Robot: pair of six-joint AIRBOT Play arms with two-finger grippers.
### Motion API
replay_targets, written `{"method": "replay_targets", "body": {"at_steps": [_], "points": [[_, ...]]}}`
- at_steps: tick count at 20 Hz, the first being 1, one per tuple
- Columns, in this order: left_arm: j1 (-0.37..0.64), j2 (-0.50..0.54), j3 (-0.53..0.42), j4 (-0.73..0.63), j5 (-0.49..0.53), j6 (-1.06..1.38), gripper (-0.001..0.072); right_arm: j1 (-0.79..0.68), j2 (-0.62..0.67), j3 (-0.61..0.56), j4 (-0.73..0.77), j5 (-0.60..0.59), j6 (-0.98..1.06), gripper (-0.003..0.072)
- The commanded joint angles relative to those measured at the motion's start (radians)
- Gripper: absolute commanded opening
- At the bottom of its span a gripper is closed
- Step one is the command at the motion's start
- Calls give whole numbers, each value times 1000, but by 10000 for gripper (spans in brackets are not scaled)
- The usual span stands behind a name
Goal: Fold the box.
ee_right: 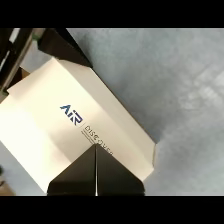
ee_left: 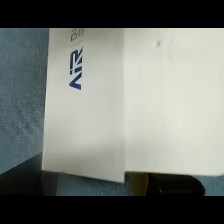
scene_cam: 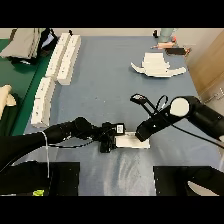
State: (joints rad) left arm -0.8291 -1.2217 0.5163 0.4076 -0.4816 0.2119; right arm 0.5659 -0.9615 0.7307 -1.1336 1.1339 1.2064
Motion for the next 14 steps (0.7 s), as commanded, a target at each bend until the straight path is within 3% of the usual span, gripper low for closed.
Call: {"method": "replay_targets", "body": {"at_steps": [1, 8, 14], "points": [[0, 0, 1, 0, 0, 0, 461, 141, 124, -80, -149, -248, 16, 2], [0, 0, 1, 0, 0, 0, 461, 340, 268, -257, -219, -428, 15, 2], [0, 0, 1, 0, 0, 0, 461, 430, 312, -270, -327, -436, 11, 2]]}}
